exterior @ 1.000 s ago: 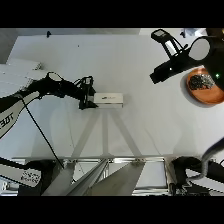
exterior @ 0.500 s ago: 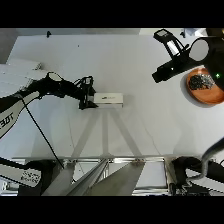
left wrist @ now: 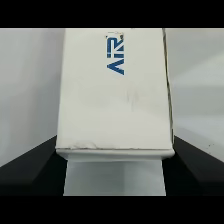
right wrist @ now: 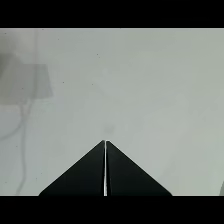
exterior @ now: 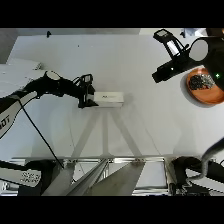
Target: Fold the box and place the chain.
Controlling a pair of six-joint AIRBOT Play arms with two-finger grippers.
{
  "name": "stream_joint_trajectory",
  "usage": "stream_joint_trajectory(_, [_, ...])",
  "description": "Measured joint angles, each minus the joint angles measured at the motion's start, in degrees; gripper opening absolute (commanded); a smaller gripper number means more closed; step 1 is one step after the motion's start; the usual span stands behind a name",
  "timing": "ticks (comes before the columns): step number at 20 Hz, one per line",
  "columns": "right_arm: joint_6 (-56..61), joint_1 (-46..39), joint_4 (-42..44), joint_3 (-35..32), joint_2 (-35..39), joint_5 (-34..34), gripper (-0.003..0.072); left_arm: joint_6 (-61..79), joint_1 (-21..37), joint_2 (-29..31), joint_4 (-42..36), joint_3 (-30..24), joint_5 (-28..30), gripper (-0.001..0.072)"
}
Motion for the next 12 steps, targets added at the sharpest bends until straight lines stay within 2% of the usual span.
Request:
stream_joint_trajectory(6, [0.0, -0.02, 0.0, 0.0, 0.0, -0.02, 0.001, -2.27, 0.92, 8.07, -1.99, 0.0, 1.44, 0.0003])
stream_joint_trajectory(9, [0.0, -0.02, 0.0, -0.02, 0.0, -0.02, 0.001, -7.15, 2.8, 11.23, -3.48, 0.0, 6.69, 0.0003])
stream_joint_trajectory(12, [0.0, -0.02, 0.0, 0.0, 0.0, -0.02, 0.001, -13.86, 6.08, 12.98, -4.74, 0.0, 15.61, 0.0003])
